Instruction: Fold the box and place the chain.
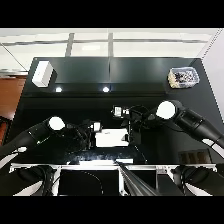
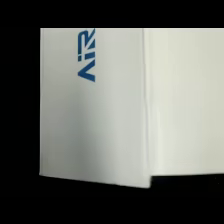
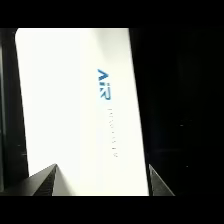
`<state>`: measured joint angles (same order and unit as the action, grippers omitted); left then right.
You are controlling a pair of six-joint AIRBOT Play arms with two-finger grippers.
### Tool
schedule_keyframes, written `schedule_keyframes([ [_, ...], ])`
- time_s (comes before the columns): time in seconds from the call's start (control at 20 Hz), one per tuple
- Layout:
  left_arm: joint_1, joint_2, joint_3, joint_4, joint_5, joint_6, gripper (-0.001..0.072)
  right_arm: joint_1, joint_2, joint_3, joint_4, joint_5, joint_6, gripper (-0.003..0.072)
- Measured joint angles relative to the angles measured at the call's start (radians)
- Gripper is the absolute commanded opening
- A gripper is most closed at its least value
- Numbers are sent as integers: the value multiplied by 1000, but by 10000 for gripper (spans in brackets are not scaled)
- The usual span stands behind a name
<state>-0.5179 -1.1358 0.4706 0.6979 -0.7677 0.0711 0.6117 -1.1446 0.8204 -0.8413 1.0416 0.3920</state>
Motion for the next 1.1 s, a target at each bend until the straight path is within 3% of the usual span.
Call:
schedule_keyframes([
  [0.2,0,0,0,0,0,0,462,3,2,-13,0,18,29,700],
  [0.6,0,0,0,0,0,0,462,68,1,-35,-28,-110,43,699],
  [0.75,0,0,0,0,-1,0,462,80,1,-35,-47,-129,46,533],
  [0.85,0,0,0,0,-1,0,462,84,1,-36,-53,-134,50,337],
  [1.1,0,0,0,0,1,-2,462,87,1,-36,-50,-132,75,331],
])
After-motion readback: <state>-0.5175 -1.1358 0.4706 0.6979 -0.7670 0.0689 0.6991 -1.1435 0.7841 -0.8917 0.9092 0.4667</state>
